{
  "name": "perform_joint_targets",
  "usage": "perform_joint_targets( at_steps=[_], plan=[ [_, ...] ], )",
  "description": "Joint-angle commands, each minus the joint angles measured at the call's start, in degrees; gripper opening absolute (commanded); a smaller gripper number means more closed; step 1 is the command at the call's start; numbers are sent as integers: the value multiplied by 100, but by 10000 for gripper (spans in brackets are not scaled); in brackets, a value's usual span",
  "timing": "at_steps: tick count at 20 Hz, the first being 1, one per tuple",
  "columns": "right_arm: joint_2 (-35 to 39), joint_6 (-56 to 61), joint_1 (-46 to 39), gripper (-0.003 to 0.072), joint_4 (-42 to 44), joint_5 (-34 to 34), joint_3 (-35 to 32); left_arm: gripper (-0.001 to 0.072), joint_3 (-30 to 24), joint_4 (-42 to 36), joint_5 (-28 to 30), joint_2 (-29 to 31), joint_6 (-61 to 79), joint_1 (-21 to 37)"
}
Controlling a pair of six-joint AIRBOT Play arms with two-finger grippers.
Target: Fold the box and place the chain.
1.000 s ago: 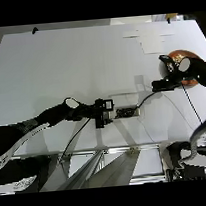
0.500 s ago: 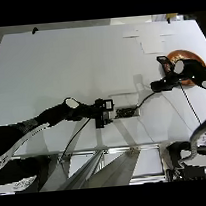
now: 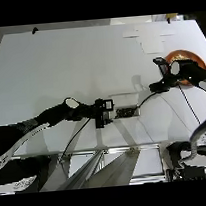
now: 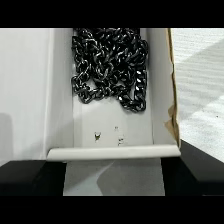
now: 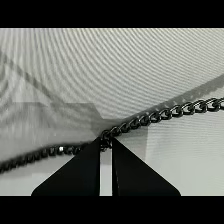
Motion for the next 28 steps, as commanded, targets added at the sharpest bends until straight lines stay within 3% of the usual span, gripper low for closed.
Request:
perform_joint_targets(
  at_steps=[1, 4, 9, 17, 21, 28],
  plan=[
    [328, -28, 7, 21, -46, 81, 2, 207, 4, 2, 2, -2, 0, -2],
    [990, -24, 7, 21, 44, 363, 2, 207, 4, 2, 0, -2, 0, -4],
    [2262, -608, 9, 21, 1753, 879, 2, 207, 4, 2, 0, -2, 0, -2],
    [4061, -859, 9, 21, 3014, 1464, 2, 207, 4, 2, 0, -2, 0, -2],
    [4249, -1128, 306, 21, 3921, 1528, 2, 207, 2, 2, 0, -2, 0, -4],
    [4096, -1102, 1650, 22, 3261, 787, -2, 207, 4, 2, 0, -2, 0, -2]
  ],
)
